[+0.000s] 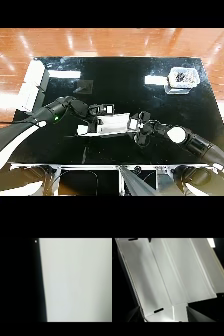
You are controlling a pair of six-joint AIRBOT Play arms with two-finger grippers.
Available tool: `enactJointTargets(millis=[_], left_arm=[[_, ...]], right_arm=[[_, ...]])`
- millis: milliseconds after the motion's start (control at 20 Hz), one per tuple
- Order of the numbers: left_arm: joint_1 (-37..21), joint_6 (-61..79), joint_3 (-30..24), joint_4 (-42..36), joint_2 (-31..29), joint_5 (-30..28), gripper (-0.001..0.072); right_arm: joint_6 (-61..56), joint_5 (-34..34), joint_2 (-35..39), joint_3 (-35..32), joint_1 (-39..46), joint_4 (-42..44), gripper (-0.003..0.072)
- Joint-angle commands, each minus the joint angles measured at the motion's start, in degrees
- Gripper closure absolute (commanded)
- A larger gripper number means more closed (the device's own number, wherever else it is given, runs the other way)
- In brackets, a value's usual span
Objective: Fold the box and place the chain.
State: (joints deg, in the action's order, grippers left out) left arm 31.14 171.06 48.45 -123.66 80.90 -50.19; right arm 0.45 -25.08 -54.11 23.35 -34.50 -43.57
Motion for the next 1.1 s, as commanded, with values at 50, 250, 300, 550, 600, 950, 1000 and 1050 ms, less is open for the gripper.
enactJointTargets(millis=[50, 250, 300, 550, 600, 950, 1000, 1050], left_arm=[[0.00, 0.81, 0.09, 0.22, -0.07, -0.11, 0.0688], [0.00, 0.81, 0.09, 0.96, -0.07, -0.11, 0.0688], [0.00, 0.81, 0.09, 1.70, -0.07, -0.11, 0.0688], [0.00, 0.81, 0.09, 2.19, -0.07, -0.13, 0.0687], [0.00, 0.81, 0.09, 2.19, -0.07, -0.13, 0.0688], [0.00, 0.81, 0.09, 2.16, -0.07, -0.13, 0.0687], [0.00, 0.81, 0.09, 2.16, -0.07, -0.15, 0.0687], [0.00, 0.81, 0.09, 2.16, -0.07, -0.17, 0.0688]], right_arm=[[4.35, -0.13, 0.04, 0.15, -0.04, 0.28, -0.0034], [4.39, 0.09, -0.09, 0.26, -0.02, 4.79, -0.0034], [4.57, 0.17, -0.15, 0.28, 0.04, 4.76, -0.0034], [9.27, -0.37, -1.44, 0.33, 3.89, 7.89, -0.0034], [12.13, -0.90, -1.73, 0.33, 4.52, 10.16, -0.0034], [24.09, -5.75, -5.16, 1.03, 6.91, 18.14, -0.0034], [24.52, -5.95, -5.75, 1.16, 7.54, 18.14, -0.0034], [24.94, -6.43, -6.23, 1.31, 8.26, 18.23, -0.0034]])
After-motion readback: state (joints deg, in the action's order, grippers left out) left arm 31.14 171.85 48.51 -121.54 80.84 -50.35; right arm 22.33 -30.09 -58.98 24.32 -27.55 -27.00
